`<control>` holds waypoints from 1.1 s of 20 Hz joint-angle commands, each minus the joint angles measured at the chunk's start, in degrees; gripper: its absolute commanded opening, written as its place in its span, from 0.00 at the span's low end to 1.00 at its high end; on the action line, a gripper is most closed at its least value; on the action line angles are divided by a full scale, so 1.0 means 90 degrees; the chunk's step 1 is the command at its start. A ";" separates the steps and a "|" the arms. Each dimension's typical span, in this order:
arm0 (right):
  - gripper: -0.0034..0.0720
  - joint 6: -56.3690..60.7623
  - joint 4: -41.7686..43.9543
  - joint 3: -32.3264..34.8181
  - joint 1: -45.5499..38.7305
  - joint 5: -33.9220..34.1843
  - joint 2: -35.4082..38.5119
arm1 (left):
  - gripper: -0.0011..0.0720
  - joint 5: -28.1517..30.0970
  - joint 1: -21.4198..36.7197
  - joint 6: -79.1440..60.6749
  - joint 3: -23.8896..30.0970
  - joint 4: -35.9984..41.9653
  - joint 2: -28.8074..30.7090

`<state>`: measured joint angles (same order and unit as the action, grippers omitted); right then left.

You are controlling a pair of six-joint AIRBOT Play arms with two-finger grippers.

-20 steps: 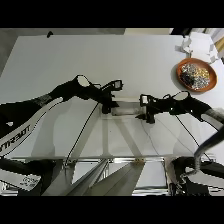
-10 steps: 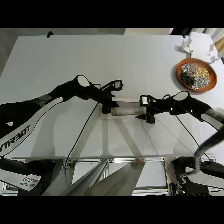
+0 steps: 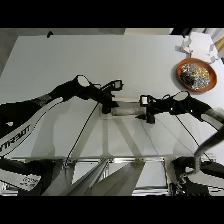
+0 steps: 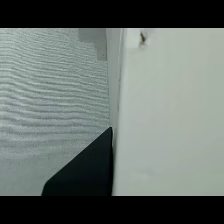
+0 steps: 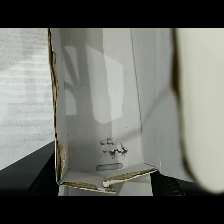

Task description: Fold the box and place the chain.

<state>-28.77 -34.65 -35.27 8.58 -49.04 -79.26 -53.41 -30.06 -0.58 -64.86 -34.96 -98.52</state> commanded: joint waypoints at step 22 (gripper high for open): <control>0.65 0.0005 -0.0002 0.0005 0.0002 -0.0002 -0.0002 | 0.18 -0.1508 0.0352 0.1994 0.0002 -0.2390 0.1763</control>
